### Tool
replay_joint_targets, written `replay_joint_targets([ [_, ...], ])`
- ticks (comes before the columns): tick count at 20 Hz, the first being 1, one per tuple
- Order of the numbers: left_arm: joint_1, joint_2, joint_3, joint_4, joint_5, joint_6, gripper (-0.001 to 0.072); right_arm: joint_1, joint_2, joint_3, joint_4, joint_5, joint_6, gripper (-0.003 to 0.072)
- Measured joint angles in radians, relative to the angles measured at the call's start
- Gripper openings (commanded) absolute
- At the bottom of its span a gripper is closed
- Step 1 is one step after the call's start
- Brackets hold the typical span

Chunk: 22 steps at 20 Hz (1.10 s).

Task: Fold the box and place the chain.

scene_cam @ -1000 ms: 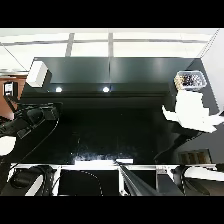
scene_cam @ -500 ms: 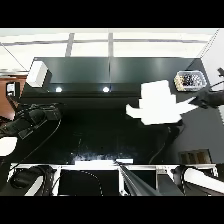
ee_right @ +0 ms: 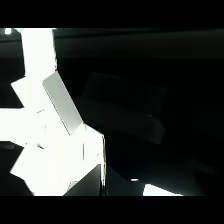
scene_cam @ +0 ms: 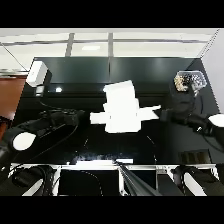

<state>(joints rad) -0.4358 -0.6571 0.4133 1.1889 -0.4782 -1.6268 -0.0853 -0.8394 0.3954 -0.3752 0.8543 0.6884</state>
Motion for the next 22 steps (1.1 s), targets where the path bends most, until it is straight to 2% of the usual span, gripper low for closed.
replay_joint_targets([
  [2,-0.027,-0.09,0.047,-0.048,-0.016,0.0,0.0714,0.071,0.024,-0.049,0.022,-0.035,-0.017,0.0008],
  [5,-0.003,-0.254,0.157,-0.148,-0.116,0.045,0.0713,0.145,0.04,-0.08,0.037,-0.074,-0.029,0.0009],
  [6,0.019,-0.311,0.193,-0.204,-0.162,0.099,0.0713,0.161,0.042,-0.085,0.04,-0.081,-0.031,0.0008],
  [9,0.109,-0.478,0.293,-0.415,-0.385,0.333,0.0713,0.192,0.047,-0.095,0.047,-0.093,-0.034,0.0009],
  [12,0.179,-0.611,0.338,-0.519,-0.53,0.486,0.0711,0.204,0.048,-0.098,0.05,-0.099,-0.036,0.0008],
  [17,0.214,-0.772,0.365,-0.731,-0.674,0.836,0.0686,0.209,0.049,-0.099,0.05,-0.093,-0.035,0.0008],
  [18,0.215,-0.793,0.371,-0.756,-0.692,0.892,0.0658,0.21,0.049,-0.099,0.05,-0.09,-0.035,0.0008],
  [19,0.214,-0.814,0.38,-0.772,-0.703,0.937,0.0579,0.21,0.049,-0.099,0.05,-0.087,-0.034,0.0009],
  [21,0.211,-0.85,0.402,-0.777,-0.732,0.999,0.0554,0.21,0.049,-0.099,0.05,-0.081,-0.034,0.0009],
  [22,0.209,-0.869,0.416,-0.776,-0.758,1.027,0.0487,0.21,0.049,-0.099,0.05,-0.079,-0.034,0.0009],
])
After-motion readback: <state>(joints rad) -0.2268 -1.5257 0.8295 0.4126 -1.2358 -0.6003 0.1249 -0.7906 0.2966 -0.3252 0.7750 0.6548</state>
